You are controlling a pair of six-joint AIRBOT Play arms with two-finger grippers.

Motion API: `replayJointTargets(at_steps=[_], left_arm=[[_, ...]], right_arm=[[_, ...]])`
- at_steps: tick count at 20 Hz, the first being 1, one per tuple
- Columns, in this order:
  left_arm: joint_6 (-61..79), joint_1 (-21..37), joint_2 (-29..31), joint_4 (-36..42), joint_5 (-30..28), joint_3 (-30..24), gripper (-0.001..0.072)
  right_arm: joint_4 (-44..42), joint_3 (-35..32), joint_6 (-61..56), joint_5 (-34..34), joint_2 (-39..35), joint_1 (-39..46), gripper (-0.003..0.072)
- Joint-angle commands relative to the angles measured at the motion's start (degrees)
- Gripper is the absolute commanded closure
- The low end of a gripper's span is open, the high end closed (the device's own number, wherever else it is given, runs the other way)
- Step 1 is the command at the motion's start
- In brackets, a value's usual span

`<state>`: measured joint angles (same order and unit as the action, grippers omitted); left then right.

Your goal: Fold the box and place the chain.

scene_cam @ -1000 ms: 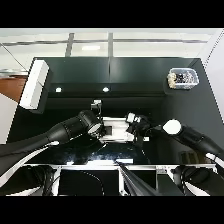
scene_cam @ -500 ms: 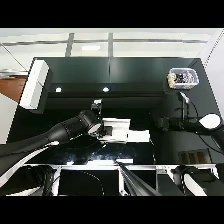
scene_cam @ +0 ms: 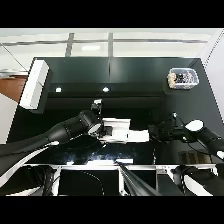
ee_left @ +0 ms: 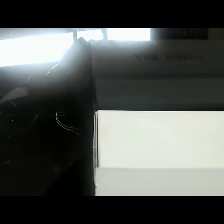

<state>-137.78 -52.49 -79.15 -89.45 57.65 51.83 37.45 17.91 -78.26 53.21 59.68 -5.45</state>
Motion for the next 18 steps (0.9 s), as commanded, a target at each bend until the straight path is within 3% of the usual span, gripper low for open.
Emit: replayJointTargets(at_steps=[1,3,4,5,10,16,18], left_arm=[[0.0,0.04,-0.02,-0.04,0.0,-0.04,0.068],[0.0,0.04,-0.02,-0.04,0.02,-0.04,0.068],[0.0,0.02,-0.02,-0.04,0.02,-0.04,0.068],[0.0,0.02,-0.02,-0.04,0.02,-0.04,0.068],[0.0,0.04,-0.02,-0.04,0.02,-0.04,0.068],[0.0,0.02,-0.02,-0.04,0.0,-0.04,0.068],[0.0,0.04,-0.02,-0.04,0.09,-0.04,0.068]], right_arm=[[-4.66,0.61,1.36,-3.32,2.49,-6.12,0.0659],[-4.68,1.92,2.34,-2.38,2.49,-7.28,0.0643],[-4.85,2.54,2.49,-1.11,2.49,-7.48,0.033],[-5.05,3.5,3.61,1.29,2.49,-7.45,0.0174],[-5.05,9.51,7.61,9.7,2.49,-7.48,0.0172],[-4.31,12.81,6.86,5.81,2.51,-12.57,0.017],[-3.69,13.79,5.7,3.76,2.51,-16.09,0.0055]])
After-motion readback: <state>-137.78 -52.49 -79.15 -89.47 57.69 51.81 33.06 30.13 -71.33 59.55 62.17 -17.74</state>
